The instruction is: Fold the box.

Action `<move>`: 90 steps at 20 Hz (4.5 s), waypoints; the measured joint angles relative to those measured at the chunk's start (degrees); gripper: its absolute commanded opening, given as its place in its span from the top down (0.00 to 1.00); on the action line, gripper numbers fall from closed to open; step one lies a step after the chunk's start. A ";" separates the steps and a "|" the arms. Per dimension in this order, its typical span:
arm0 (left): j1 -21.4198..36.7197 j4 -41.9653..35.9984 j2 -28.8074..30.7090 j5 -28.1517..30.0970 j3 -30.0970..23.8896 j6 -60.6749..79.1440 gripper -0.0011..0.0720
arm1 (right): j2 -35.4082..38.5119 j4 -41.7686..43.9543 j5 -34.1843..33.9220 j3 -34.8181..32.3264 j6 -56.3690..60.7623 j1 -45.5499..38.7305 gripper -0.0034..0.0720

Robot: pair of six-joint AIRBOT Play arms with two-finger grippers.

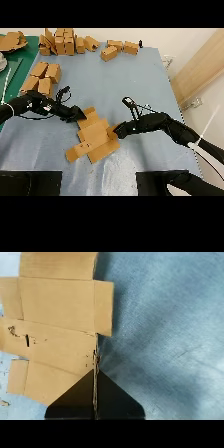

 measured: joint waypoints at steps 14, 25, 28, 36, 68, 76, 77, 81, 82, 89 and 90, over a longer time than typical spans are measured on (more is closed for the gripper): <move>1.09 -1.70 -1.90 -9.77 0.00 6.45 0.61 | 0.07 -1.16 1.20 -0.02 1.81 0.57 0.95; 1.60 0.13 -2.19 -11.50 -0.79 7.78 0.61 | 0.07 -2.12 2.25 -0.02 3.13 0.57 0.95; 0.66 -0.68 -2.80 -10.12 -0.98 8.63 0.61 | 0.07 -2.23 2.49 -0.02 3.45 0.57 0.95; 0.07 -4.11 -3.21 -7.87 -1.03 11.04 0.85 | 0.07 -2.36 2.69 -0.02 3.63 0.57 0.95; -22.12 -0.83 6.40 12.61 4.76 60.50 0.97 | 3.43 -20.02 2.27 10.40 31.87 -17.46 0.59; -19.34 -7.06 6.49 10.88 3.76 65.59 0.97 | 1.64 -20.22 1.46 10.45 33.31 -17.92 0.59; -19.23 -7.10 6.47 10.54 3.02 65.66 0.97 | 1.36 -20.24 1.40 10.45 33.44 -17.92 0.59; -19.02 -7.50 6.34 9.53 -1.16 66.23 0.97 | 0.79 -20.24 1.18 10.45 33.57 -17.79 0.59; -19.02 -7.50 6.29 9.46 -1.99 66.49 0.97 | 0.76 -20.24 1.18 10.45 33.59 -17.79 0.59; -18.86 -8.07 4.83 8.59 -3.93 67.69 0.97 | 0.61 -19.19 1.09 10.45 33.64 -17.64 0.95; -18.91 -8.02 4.68 8.41 -3.98 67.71 0.97 | 0.61 -19.12 0.85 10.45 33.64 -17.62 0.95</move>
